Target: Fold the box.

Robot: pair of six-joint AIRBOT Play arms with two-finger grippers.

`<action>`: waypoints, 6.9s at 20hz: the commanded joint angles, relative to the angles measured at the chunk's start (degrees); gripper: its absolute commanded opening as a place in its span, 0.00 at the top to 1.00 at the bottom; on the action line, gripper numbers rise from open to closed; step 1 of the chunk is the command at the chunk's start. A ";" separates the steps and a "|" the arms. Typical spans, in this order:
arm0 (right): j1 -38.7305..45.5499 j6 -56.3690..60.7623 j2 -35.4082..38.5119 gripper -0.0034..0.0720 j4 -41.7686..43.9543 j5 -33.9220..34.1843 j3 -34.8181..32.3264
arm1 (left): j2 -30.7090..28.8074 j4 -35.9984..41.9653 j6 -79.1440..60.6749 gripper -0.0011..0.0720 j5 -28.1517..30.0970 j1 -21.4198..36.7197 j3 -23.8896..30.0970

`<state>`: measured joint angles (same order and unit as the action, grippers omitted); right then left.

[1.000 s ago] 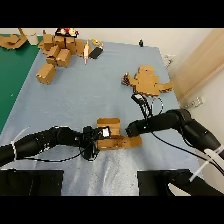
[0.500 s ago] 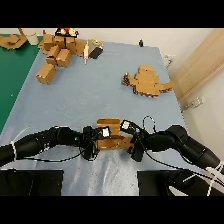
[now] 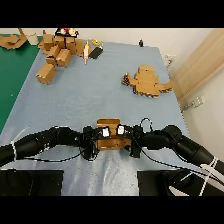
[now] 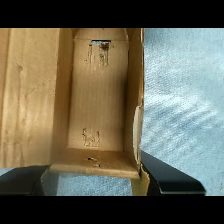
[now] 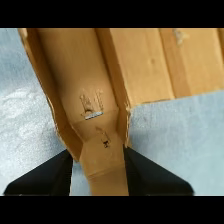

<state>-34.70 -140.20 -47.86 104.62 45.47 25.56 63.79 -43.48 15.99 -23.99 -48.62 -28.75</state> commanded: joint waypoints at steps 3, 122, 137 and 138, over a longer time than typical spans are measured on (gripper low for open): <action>-0.07 -1.51 -0.39 0.35 0.87 -4.09 -0.04 | 0.04 0.00 -0.02 0.25 0.00 0.02 0.00; 20.63 42.21 -0.96 0.94 21.22 12.79 0.20 | 0.04 0.00 -0.02 0.25 0.00 0.02 0.00; 20.44 42.16 0.20 0.38 26.60 14.51 2.27 | 0.04 0.00 -0.02 0.25 0.00 0.02 0.00; 19.74 42.18 -0.13 0.38 26.73 14.32 2.29 | 0.04 0.00 -0.02 0.25 0.00 0.02 0.00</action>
<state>-14.33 -98.02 -47.62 130.30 59.86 27.70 63.79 -43.46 15.99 -23.99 -48.62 -28.75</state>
